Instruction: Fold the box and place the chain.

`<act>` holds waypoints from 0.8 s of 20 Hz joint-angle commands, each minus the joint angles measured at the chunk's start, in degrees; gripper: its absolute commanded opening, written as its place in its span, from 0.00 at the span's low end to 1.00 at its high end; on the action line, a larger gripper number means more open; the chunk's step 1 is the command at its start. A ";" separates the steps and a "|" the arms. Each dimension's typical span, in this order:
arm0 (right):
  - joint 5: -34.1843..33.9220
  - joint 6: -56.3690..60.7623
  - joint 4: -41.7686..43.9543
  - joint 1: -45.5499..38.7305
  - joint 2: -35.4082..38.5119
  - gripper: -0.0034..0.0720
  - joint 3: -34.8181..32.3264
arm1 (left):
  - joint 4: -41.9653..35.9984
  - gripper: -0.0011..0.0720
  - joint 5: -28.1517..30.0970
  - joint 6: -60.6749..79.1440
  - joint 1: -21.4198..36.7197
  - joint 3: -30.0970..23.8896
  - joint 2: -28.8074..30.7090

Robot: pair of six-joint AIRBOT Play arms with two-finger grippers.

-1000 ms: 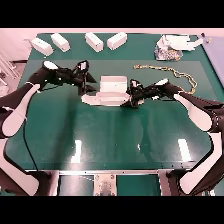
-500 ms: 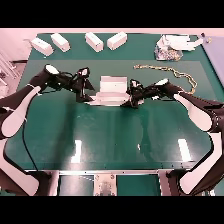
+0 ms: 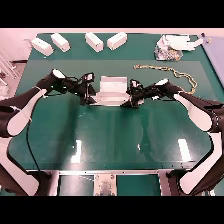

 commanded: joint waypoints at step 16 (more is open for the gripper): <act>0.00 0.02 0.02 0.04 -0.02 0.79 0.00 | -3.89 0.47 2.93 2.99 -3.48 -0.46 -0.31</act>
